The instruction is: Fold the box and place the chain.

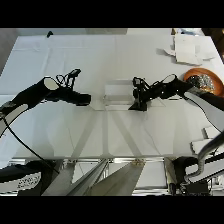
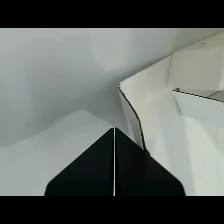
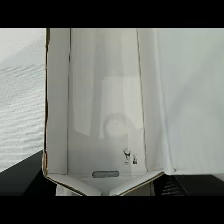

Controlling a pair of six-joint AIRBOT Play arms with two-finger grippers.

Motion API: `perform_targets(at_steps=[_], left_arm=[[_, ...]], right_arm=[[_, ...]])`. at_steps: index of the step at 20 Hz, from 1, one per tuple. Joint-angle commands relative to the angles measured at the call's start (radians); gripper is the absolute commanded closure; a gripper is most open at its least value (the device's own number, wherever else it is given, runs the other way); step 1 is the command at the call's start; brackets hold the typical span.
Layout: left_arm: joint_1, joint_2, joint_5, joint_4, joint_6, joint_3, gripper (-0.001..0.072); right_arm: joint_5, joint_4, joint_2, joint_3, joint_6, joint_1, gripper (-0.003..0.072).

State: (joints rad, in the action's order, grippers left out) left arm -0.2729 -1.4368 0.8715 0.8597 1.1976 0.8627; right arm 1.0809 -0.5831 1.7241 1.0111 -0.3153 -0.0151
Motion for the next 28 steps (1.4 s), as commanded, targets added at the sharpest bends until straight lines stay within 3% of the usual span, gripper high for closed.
perform_targets(at_steps=[1,9,10,11,12,18,25,26,27,28], left_arm=[[-0.028,-0.001,-0.003,-0.043,-0.023,0.000,0.0694],[-0.042,-0.001,-0.040,-0.112,-0.031,0.000,0.0692],[-0.042,-0.001,-0.050,-0.112,-0.032,0.000,0.0647],[-0.042,0.000,-0.061,-0.116,-0.040,0.000,0.0505],[-0.039,0.000,-0.066,-0.136,-0.062,0.000,0.0427],[-0.040,-0.001,-0.056,-0.407,-0.313,0.000,0.0430],[-0.041,-0.027,-0.061,-0.417,-0.341,0.000,0.0426],[-0.043,-0.037,-0.061,-0.417,-0.341,0.000,0.0383],[-0.047,-0.048,-0.066,-0.418,-0.340,0.000,0.0247],[-0.053,-0.059,-0.076,-0.419,-0.332,0.000,0.0157]], right_arm=[[0.000,0.000,0.000,0.000,0.000,0.000,0.0169],[0.000,0.000,0.000,0.000,0.000,0.000,0.0169],[0.000,0.000,0.000,0.000,0.000,0.000,0.0169],[0.000,0.000,0.000,0.000,0.000,0.000,0.0169],[0.000,0.000,0.000,0.000,0.000,0.000,0.0169],[0.000,0.000,0.000,0.000,0.001,0.000,0.0169],[0.000,0.000,0.000,0.000,0.000,0.000,0.0169],[0.000,0.000,0.000,-0.001,0.000,0.000,0.0169],[0.000,0.000,0.000,0.000,0.000,0.000,0.0169],[0.000,0.000,0.000,0.000,0.000,0.000,0.0169]])
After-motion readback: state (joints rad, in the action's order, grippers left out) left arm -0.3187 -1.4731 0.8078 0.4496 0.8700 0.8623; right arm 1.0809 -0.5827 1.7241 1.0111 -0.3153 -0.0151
